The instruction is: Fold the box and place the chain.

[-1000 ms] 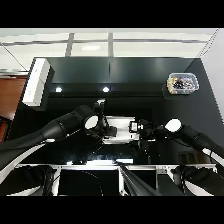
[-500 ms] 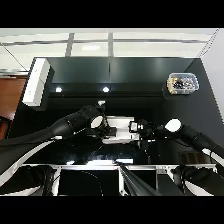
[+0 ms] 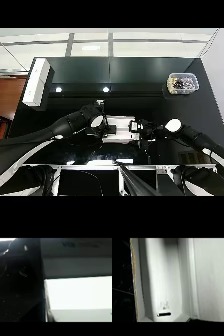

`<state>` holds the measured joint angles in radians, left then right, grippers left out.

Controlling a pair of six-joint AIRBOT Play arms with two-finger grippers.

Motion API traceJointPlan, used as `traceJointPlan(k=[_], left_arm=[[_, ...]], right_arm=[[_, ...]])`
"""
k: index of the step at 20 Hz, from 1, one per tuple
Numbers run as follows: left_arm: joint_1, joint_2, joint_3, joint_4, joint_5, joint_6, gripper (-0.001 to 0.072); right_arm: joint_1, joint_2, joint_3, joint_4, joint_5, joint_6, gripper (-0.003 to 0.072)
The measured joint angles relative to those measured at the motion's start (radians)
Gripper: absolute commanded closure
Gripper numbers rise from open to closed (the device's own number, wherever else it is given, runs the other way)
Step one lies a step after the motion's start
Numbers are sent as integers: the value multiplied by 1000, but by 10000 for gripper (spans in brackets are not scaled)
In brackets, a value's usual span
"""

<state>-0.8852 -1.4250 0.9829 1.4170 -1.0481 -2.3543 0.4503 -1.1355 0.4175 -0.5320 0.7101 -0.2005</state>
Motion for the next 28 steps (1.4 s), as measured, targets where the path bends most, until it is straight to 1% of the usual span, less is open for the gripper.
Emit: traceJointPlan(k=[3, 4, 6, 7, 10, 11, 12, 13, 14, 19, 20, 21, 22, 23, 24, 28], left_arm=[[0, -1, 2, -4, -3, 3, 683], [0, -1, 2, -5, -5, 6, 653], [0, -1, 3, -16, 3, 15, 295], [0, -1, 3, -23, 13, 15, 259], [0, -1, 3, -22, 6, 15, 263], [0, -1, 3, -21, 6, 15, 356], [0, -1, 3, -21, 2, 15, 563], [0, -1, 3, -16, -10, 16, 663], [0, -1, 3, -13, -15, 12, 684], [1, -1, 3, -19, -8, 18, 683], [2, -1, 3, -19, -8, 19, 684], [2, -1, 3, -19, -7, 22, 684], [2, -1, 3, -18, -6, 23, 683], [3, -1, 3, -17, -3, 26, 684], [3, -1, 3, -20, 17, 30, 684], [3, 0, 3, -12, 8, 29, 683]], right_arm=[[0, 0, 0, 0, 0, 0, 454], [0, 0, 0, 0, 1, 0, 455], [0, 0, 0, -2, 1, -4, 454], [0, 0, 0, -1, 1, -3, 455], [0, 0, 0, -1, 1, -3, 455], [0, 0, 0, -1, 1, -2, 454], [0, 0, 0, -1, 1, -2, 455], [0, 0, 0, -2, 1, -3, 455], [0, 0, 0, 0, 2, 1, 455], [0, 0, 0, 0, 0, 0, 454], [0, 0, 0, 0, 0, -1, 372], [0, 0, 0, 0, 1, 0, 268], [0, 0, 0, 0, 1, 0, 183], [0, 0, 0, 1, 2, 2, 64], [0, 1, 0, 2, 3, 3, 64], [0, 19, 7, -9, 13, 14, 64]])
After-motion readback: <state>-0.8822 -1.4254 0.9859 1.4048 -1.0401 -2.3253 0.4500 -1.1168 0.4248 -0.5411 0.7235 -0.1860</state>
